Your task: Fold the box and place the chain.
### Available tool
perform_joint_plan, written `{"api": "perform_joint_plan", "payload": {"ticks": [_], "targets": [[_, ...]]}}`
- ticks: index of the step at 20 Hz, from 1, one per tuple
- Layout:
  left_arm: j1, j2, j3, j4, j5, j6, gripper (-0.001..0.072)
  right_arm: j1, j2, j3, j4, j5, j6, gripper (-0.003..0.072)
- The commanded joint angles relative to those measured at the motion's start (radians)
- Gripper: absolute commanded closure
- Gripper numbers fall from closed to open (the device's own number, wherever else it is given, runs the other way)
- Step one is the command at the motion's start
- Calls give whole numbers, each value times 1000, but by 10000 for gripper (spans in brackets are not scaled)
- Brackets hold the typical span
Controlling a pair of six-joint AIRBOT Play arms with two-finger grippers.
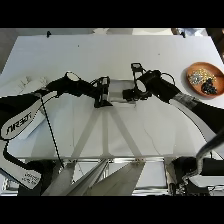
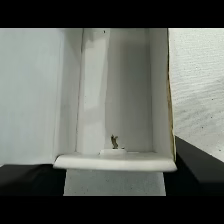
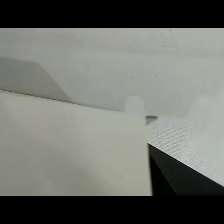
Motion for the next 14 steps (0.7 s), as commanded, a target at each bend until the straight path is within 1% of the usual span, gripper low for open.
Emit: {"api": "perform_joint_plan", "payload": {"ticks": [1,3,4,6,7,9,10,11,12,14], "targets": [[0,1,0,1,-1,0,209,16,-31,3,-6,7,15,186],[0,1,0,1,-1,0,209,27,-45,3,-6,-26,46,195],[0,1,0,1,-1,0,209,30,-53,3,-5,-29,80,280],[0,1,0,1,-1,0,209,40,-66,3,-7,-29,94,287],[0,1,0,1,-1,0,209,45,-72,3,-18,-27,106,306],[0,1,0,1,-1,0,209,50,-74,3,-29,-26,146,493],[0,1,0,1,-1,0,209,50,-74,3,-29,-27,146,543],[0,1,0,1,-1,0,209,50,-74,3,-30,-27,146,645],[0,1,0,1,-1,0,209,50,-74,3,-32,-29,148,671],[0,1,0,1,-1,0,209,50,-74,4,-47,-27,188,673]]}}
